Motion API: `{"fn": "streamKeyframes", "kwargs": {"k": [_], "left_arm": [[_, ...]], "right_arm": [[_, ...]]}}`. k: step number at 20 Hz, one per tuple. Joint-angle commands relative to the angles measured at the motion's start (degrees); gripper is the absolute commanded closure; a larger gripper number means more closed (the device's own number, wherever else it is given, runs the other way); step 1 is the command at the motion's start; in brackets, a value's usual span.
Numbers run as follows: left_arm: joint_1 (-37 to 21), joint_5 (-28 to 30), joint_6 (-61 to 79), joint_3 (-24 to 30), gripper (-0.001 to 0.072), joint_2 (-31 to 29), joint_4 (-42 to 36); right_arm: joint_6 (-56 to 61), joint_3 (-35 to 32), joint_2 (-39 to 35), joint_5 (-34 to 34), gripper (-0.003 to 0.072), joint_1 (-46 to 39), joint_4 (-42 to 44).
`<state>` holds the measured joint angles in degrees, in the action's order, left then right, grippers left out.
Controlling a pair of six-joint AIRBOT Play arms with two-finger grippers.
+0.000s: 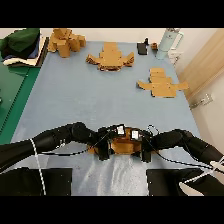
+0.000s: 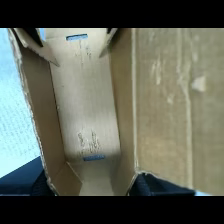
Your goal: Fold the box.
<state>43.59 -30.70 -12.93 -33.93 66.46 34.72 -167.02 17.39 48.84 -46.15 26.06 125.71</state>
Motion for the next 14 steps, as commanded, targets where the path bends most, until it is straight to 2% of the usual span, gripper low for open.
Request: {"fn": "streamKeyframes", "kwargs": {"k": [1, 2, 3, 4, 9, 14], "left_arm": [[0.02, -0.92, -0.70, -0.04, 0.0149, 0.02, -0.04], [0.00, -1.01, -2.12, -0.07, 0.0354, -0.02, 0.02], [-0.13, -1.40, -3.17, -0.07, 0.0626, -0.37, 0.55], [-0.26, -1.97, -5.60, -0.07, 0.0677, -1.09, 1.84], [-2.93, -6.21, -22.12, -0.07, 0.0695, -8.26, 11.65], [-12.13, -10.84, -45.83, -0.04, 0.0695, -15.98, 24.11]], "right_arm": [[0.07, 0.04, 0.02, 0.02, 0.0147, 0.00, 0.07], [0.07, 0.04, 0.02, 0.02, 0.0147, 0.02, 0.07], [0.07, 0.04, 0.02, 0.02, 0.0147, 0.00, 0.07], [0.07, 0.04, 0.02, 0.02, 0.0147, 0.02, 0.07], [0.07, 0.04, 0.02, 0.02, 0.0147, 0.02, 0.07], [0.04, 0.04, 0.02, 0.02, 0.0147, 0.02, 0.07]]}}
